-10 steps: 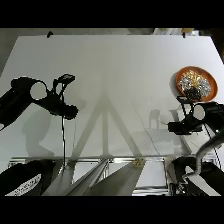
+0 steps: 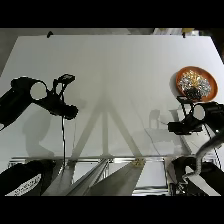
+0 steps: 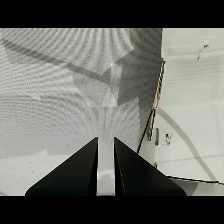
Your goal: Fold the box and place the chain.
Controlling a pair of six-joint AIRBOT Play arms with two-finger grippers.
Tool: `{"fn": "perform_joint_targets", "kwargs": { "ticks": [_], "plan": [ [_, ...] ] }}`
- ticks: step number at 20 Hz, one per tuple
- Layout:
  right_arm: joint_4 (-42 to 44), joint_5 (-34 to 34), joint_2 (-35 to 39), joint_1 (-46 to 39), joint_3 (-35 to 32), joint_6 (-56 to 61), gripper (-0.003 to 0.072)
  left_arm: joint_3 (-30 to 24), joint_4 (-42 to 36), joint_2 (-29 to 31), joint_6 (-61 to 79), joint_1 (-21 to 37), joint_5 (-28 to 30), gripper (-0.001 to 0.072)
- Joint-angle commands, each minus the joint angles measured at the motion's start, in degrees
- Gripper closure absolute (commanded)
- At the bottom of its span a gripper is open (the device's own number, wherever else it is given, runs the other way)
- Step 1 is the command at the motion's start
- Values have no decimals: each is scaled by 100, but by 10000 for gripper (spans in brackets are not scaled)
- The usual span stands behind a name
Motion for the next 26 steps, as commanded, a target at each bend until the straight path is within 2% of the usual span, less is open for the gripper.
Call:
{"fn": "perform_joint_targets", "kwargs": {
  "ticks": [1, 7, 10, 13, 16, 18, 19, 20, 24, 25, 26],
  "plan": [
    [0, 0, -4, -2, 4, 0, 588, 0, 0, 4, 0, 4, 0, 267],
    [2, -9, -4, -2, 4, 0, 588, 0, 0, 4, 2, 4, 0, 267],
    [105, -404, -4, -2, 26, 181, 589, 0, 0, 4, 2, 4, 0, 267],
    [761, 332, -2, -2, 566, -597, 589, 0, 0, 4, 2, 4, 0, 267],
    [-74, 1029, 42, -2, 1316, -1252, 588, 0, 0, 4, 2, 4, 0, 267],
    [-1241, 1119, 142, -4, 1447, -1239, 591, 0, 0, 4, 2, 4, 0, 267],
    [-1838, 1139, 157, -68, 1447, -1215, 623, 0, 0, 4, 2, 4, 0, 267],
    [-2264, 1123, 157, -254, 1447, -1215, 671, 0, 0, 4, 0, 4, -2, 267],
    [-2614, 518, 155, -1853, 1447, -1257, 659, 0, 0, 2, 2, 4, 0, 267],
    [-2590, 321, 155, -2319, 1447, -1285, 545, 0, 0, 4, 2, 4, 0, 267],
    [-2492, 131, 155, -2789, 1447, -1316, 287, 0, 0, 4, 2, 4, 0, 267]
  ]
}}
